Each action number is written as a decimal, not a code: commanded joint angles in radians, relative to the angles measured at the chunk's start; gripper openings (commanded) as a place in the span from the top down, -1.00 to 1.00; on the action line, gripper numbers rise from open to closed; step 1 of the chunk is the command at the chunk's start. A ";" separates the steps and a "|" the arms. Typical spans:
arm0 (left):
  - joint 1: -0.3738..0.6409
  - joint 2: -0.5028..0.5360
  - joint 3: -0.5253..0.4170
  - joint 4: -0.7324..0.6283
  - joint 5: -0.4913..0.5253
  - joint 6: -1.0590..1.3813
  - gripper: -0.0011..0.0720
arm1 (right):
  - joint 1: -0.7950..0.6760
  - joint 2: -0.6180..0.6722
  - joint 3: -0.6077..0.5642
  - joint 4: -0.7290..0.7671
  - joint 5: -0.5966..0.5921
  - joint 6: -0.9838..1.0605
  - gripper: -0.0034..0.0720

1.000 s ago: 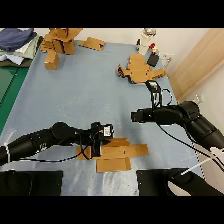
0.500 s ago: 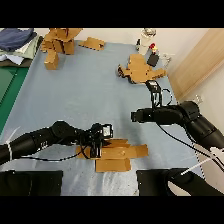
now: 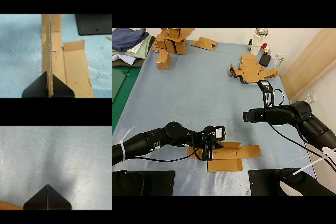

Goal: Fold the box.

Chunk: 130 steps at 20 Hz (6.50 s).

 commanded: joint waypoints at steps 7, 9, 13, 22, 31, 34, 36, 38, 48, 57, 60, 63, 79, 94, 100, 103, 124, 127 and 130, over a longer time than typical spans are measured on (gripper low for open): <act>0.003 0.019 0.003 0.001 0.014 0.002 0.93 | 0.001 0.002 0.000 0.000 -0.021 0.000 0.90; 0.003 0.020 0.003 0.001 0.007 0.002 0.94 | 0.001 0.002 0.000 0.000 -0.021 0.000 0.90; 0.003 0.017 0.003 0.001 0.010 0.002 0.93 | 0.001 0.001 0.000 0.000 -0.021 0.000 0.90; 0.003 0.016 0.003 0.000 0.015 0.003 0.93 | 0.090 0.184 0.001 0.000 -0.532 0.135 0.91; 0.002 0.016 0.003 0.000 0.014 0.002 0.93 | 0.712 0.520 -0.224 0.223 -0.379 0.473 0.91; 0.002 0.016 0.003 0.000 0.014 0.003 0.93 | 0.943 0.392 -0.279 0.097 -0.198 0.416 0.91; 0.002 0.016 0.003 0.000 0.014 0.003 0.94 | 1.110 0.279 -0.274 -0.108 -0.163 0.419 0.91; 0.001 0.016 0.003 0.000 0.013 0.003 0.94 | 1.266 0.174 -0.273 -0.335 -0.169 0.454 0.91; 0.001 0.016 0.003 0.000 0.010 0.003 0.94 | 1.371 -0.064 -0.274 -0.617 -0.180 0.486 -0.45; 0.001 0.016 0.003 0.000 0.008 0.003 0.94 | 1.371 -0.085 -0.253 -0.724 -0.283 0.663 -0.45; 0.001 0.016 0.003 0.000 0.008 0.003 0.94 | 1.371 -0.085 -0.232 -0.755 -0.317 0.716 -0.45; 0.001 0.016 0.003 0.000 0.008 0.002 0.94 | 1.371 -0.085 -0.196 -0.759 -0.357 0.740 -0.45; 0.001 0.016 0.003 0.000 0.010 0.003 0.94 | 1.369 0.263 -0.381 -0.838 -0.339 0.603 -0.97; 0.001 0.016 0.003 0.000 0.007 0.002 0.94 | 1.088 0.372 -0.427 -0.730 -0.124 0.237 -0.97; 0.001 0.016 0.003 0.000 0.007 0.003 0.93 | 0.862 0.372 -0.427 -0.526 0.024 -0.072 -0.97; 0.001 0.016 0.003 0.000 0.008 0.003 0.94 | 0.734 0.372 -0.427 -0.372 0.087 -0.291 -0.97; 0.001 0.016 0.003 0.000 0.008 0.003 0.94 | 0.205 0.188 -0.417 0.411 0.053 -1.198 -0.96; 0.001 0.016 0.003 0.000 0.008 0.003 0.93 | 0.205 0.183 -0.417 0.410 0.070 -1.208 -0.95; 0.001 0.016 0.003 0.000 0.008 0.003 0.94 | 0.205 0.155 -0.417 0.404 0.097 -1.271 -0.95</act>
